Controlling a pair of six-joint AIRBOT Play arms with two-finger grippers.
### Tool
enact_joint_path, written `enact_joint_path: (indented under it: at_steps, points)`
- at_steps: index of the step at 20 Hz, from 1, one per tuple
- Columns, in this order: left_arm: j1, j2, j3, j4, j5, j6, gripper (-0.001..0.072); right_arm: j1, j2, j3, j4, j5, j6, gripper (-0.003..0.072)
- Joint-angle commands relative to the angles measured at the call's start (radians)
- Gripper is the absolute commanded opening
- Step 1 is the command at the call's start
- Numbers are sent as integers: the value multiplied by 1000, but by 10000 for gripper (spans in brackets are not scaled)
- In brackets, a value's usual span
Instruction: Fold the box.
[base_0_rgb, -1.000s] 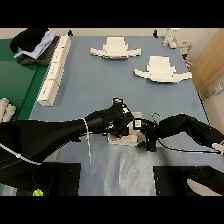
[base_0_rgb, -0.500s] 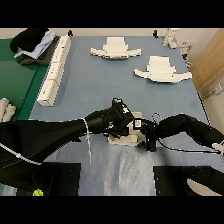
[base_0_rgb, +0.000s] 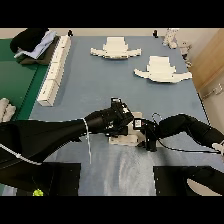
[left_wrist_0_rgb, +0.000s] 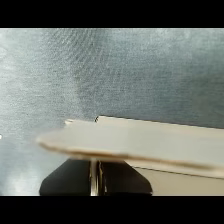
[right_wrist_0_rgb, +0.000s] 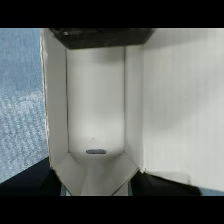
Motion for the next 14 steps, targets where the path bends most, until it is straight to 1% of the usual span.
enact_joint_path:
  at_steps: [1,2,3,11,12,13,14]
  points:
    - [0,0,0,0,6,-5,125,1,0,0,0,0,1,522]
    - [0,0,0,0,5,-10,403,1,0,0,0,0,1,521]
    - [0,0,0,0,1,-20,445,1,0,0,0,0,1,522]
    - [0,-1,0,6,2,-39,442,1,0,0,0,0,1,521]
    - [0,-1,-5,8,4,-53,368,1,0,0,0,0,1,521]
    - [0,-2,-14,3,6,-53,349,1,0,0,0,0,1,522]
    - [0,-3,-22,-5,3,-52,349,1,0,0,0,0,1,521]
